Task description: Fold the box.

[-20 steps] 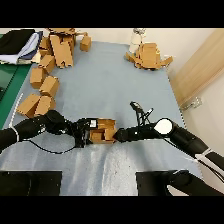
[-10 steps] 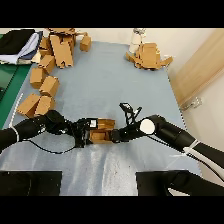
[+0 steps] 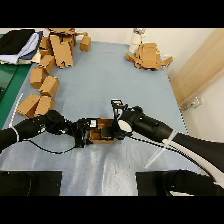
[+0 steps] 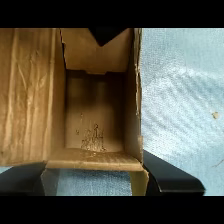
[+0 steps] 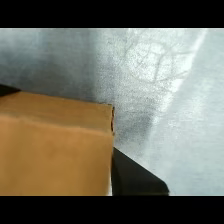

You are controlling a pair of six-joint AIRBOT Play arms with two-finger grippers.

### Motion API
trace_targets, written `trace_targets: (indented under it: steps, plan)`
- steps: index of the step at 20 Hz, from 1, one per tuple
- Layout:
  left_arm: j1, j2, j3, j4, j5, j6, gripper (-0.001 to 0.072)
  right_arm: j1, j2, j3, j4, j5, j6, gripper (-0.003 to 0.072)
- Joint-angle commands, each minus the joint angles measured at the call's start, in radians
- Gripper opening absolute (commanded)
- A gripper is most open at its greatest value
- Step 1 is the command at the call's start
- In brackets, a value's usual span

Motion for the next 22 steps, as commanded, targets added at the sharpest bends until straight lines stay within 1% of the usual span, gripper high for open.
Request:
trace_targets:
  steps: [1, 2, 4, 6, 7, 8, 9, 13, 14, 15, 16, 17, 19, 22]
  plan:
    - [0.0, -0.001, 0.0, 0.0, 0.001, 0.001, 0.0532, 0.022, -0.098, 0.075, -0.024, 0.032, 0.109, 0.0265]
    - [0.0, -0.001, 0.0, 0.0, 0.001, 0.001, 0.0532, 0.022, -0.12, 0.087, -0.02, 0.054, 0.123, 0.0284]
    - [0.0, -0.001, 0.0, 0.0, 0.001, 0.001, 0.0532, 0.022, -0.146, 0.095, -0.02, 0.105, 0.137, 0.0283]
    - [0.0, -0.001, 0.0, 0.0, 0.001, 0.001, 0.0531, 0.022, -0.15, 0.094, -0.023, 0.121, 0.137, 0.0276]
    - [0.0, -0.001, 0.0, 0.0, 0.001, 0.001, 0.0532, 0.022, -0.15, 0.094, -0.033, 0.119, 0.137, 0.0154]
    - [0.0, -0.001, 0.0, 0.0, 0.001, 0.001, 0.0532, 0.022, -0.15, 0.094, -0.04, 0.119, 0.137, 0.0069]
    - [0.0, -0.001, 0.0, 0.0, 0.001, 0.001, 0.0532, 0.022, -0.15, 0.094, -0.047, 0.119, 0.137, 0.0006]
    - [0.0, -0.001, 0.0, 0.0, 0.001, 0.001, 0.0532, 0.022, -0.15, 0.094, -0.055, 0.113, 0.136, 0.0005]
    - [0.0, -0.001, 0.0, 0.0, 0.001, 0.001, 0.0532, 0.022, -0.15, 0.094, -0.055, 0.109, 0.135, 0.0013]
    - [0.0, -0.001, 0.0, 0.0, 0.001, 0.001, 0.0532, 0.022, -0.15, 0.094, -0.048, 0.11, 0.136, 0.0119]
    - [0.0, -0.001, 0.0, 0.0, 0.001, 0.001, 0.0531, 0.022, -0.149, 0.094, -0.038, 0.115, 0.136, 0.0261]
    - [0.0, -0.001, 0.0, 0.0, 0.001, 0.001, 0.0532, 0.022, -0.143, 0.094, -0.029, 0.13, 0.136, 0.0346]
    - [0.0, -0.001, 0.0, 0.0, 0.002, 0.001, 0.0532, 0.022, -0.114, 0.094, -0.019, 0.167, 0.137, 0.0371]
    - [0.0, -0.001, 0.0, 0.0, 0.002, 0.001, 0.0532, 0.021, -0.039, 0.094, -0.044, 0.191, 0.171, 0.0372]
